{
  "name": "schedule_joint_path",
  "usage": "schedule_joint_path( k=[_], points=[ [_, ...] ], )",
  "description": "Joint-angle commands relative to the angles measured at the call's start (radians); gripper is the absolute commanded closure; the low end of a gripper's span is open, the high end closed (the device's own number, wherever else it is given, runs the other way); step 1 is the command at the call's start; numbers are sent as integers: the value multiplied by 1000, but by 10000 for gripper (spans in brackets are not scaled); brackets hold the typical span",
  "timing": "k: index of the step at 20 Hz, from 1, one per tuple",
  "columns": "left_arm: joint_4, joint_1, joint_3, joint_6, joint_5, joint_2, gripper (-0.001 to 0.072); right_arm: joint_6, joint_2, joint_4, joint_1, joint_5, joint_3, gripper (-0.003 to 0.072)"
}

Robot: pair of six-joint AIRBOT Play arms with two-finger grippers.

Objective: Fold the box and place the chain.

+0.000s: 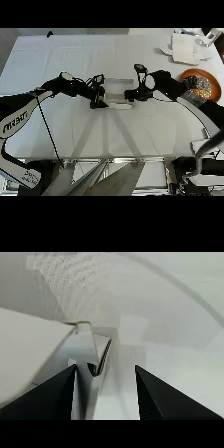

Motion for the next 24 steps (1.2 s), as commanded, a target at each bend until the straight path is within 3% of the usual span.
schedule_joint_path(
  k=[1, 4, 8, 13, 14, 17, 18, 19, 20, 24],
  points=[
    [-1, 0, 0, 0, 1, 0, 316, 66, -32, -33, 42, 14, 13, 273],
    [-1, 0, 0, 0, 1, 0, 316, 132, -49, -48, 60, 0, 13, 275],
    [-1, 0, 0, 0, 1, 0, 316, 207, -49, -120, 62, -5, 15, 382],
    [-1, 0, 0, 0, 1, 0, 316, 233, -49, -145, 62, -10, 15, 659],
    [-1, 0, 0, 0, 1, 0, 316, 233, -48, -146, 62, -10, 15, 674],
    [-1, 0, 0, 0, 1, 0, 316, 232, -48, -163, 62, -9, 15, 671],
    [-1, 0, 0, 0, 1, 0, 316, 232, -48, -163, 62, -10, 15, 574],
    [-1, 0, 0, 0, 1, 0, 316, 232, -48, -163, 62, -10, 15, 399],
    [-1, 0, 0, 0, 1, 0, 316, 230, -48, -163, 62, -9, 15, 319],
    [-1, 0, 0, 0, 1, 0, 316, 219, -29, -163, 59, 23, 15, 319]
  ],
)
